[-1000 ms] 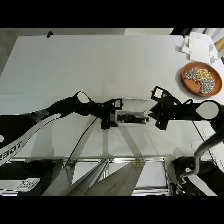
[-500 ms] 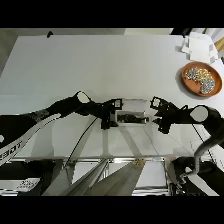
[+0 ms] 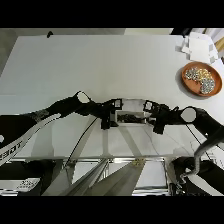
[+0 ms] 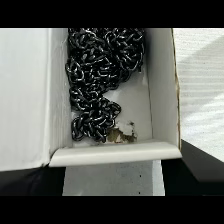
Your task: Fold the box and place the chain.
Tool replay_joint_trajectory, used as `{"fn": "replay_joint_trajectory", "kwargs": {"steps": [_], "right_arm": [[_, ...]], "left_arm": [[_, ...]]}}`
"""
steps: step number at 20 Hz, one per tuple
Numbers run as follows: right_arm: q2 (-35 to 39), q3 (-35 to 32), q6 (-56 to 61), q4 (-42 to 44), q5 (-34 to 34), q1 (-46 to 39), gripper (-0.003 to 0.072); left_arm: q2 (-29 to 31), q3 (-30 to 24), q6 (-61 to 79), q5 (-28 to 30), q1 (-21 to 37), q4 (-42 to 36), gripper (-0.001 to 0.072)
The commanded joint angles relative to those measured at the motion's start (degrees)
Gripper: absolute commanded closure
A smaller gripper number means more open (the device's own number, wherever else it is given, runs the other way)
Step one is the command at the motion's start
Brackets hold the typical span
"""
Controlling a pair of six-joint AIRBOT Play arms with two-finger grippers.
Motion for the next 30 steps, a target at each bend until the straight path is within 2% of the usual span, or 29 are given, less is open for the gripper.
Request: {"fn": "replay_joint_trajectory", "kwargs": {"steps": [1, 7, 8, 11, 12, 16, 19, 22, 26, 30], "right_arm": [[-1.62, -0.02, 0.00, 0.87, -2.58, 0.74, 0.0399], [-4.52, -0.02, 0.00, 0.83, -3.80, 0.74, 0.0474], [-4.52, -0.02, 0.00, 0.83, -3.80, 0.74, 0.0535], [-4.44, 0.00, 0.66, 0.42, -3.78, 0.74, 0.0613], [-4.24, 0.02, 1.29, 0.33, -3.63, 0.74, 0.0673], [0.81, 0.02, 8.11, -2.73, -3.04, 0.74, 0.0674], [8.26, 0.02, 12.20, -6.60, -0.87, 0.72, 0.0674], [15.63, 0.04, 14.47, -5.88, 0.48, 0.74, 0.0674], [22.77, 0.04, 14.40, 4.46, -0.07, 0.74, 0.0674], [21.64, 0.17, 10.95, 24.81, -0.22, 0.74, 0.0674]], "left_arm": [[0.04, 0.02, 0.00, 0.00, 0.02, 0.00, 0.0701], [0.04, 0.02, 0.02, 0.00, 0.02, 0.00, 0.0701], [0.04, 0.02, 0.00, 0.00, 0.02, 0.00, 0.0701], [0.04, 0.02, 0.00, 0.00, 0.04, 0.00, 0.0701], [0.04, 0.02, 0.00, 0.00, 0.02, 0.00, 0.0701], [0.04, 0.02, 0.00, 0.00, 0.02, 0.00, 0.0701], [0.04, 0.02, 0.00, 0.00, 0.02, 0.00, 0.0701], [0.04, 0.02, 0.00, 0.00, 0.02, 0.00, 0.0701], [0.04, 0.02, 0.00, 0.02, 0.02, 0.00, 0.0701], [0.04, 0.02, 0.00, 0.00, 0.02, 0.00, 0.0701]]}}
